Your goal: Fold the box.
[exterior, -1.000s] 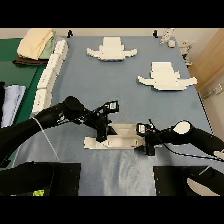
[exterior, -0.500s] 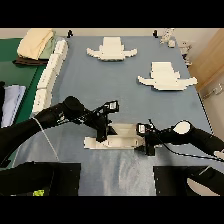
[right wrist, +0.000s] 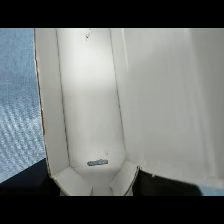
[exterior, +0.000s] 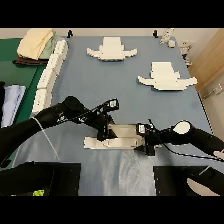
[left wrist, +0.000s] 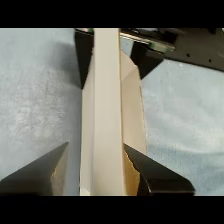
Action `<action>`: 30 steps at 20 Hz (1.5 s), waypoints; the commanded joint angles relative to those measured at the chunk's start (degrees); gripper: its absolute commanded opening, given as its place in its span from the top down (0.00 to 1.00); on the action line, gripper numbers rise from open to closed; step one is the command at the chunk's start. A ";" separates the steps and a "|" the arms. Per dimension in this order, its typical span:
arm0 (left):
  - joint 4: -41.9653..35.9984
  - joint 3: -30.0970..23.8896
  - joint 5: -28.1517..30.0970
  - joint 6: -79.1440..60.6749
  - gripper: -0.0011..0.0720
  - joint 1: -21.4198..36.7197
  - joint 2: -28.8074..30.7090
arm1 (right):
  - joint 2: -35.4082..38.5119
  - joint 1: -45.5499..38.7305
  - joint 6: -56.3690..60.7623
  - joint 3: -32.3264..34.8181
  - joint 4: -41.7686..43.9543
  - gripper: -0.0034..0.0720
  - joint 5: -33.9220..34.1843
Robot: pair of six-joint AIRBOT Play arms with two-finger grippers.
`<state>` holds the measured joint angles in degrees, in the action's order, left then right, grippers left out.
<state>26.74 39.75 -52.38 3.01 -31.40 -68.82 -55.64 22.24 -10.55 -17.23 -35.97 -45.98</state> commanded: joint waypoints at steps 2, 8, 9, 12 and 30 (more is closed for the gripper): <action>2.10 0.28 -4.83 13.97 0.31 4.26 3.26 | -0.02 0.02 0.02 -0.07 -0.02 0.30 -0.02; 16.33 0.00 -20.52 46.25 0.97 13.25 14.91 | 0.00 0.02 0.02 -0.07 -0.02 0.31 -0.02; 14.75 -0.11 -21.77 50.62 0.97 12.20 15.15 | 0.00 0.02 0.02 -0.07 -0.02 0.31 -0.02; 6.49 0.00 -14.03 56.26 0.97 4.61 13.68 | 0.00 0.02 0.02 -0.07 -0.02 0.31 -0.02; 1.73 6.99 -0.28 61.72 0.97 2.43 -12.50 | -0.02 0.02 0.00 -0.04 -0.02 0.31 -0.02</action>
<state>28.36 45.93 -52.05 66.39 -29.34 -81.30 -55.64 22.24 -10.55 -17.23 -36.01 -45.98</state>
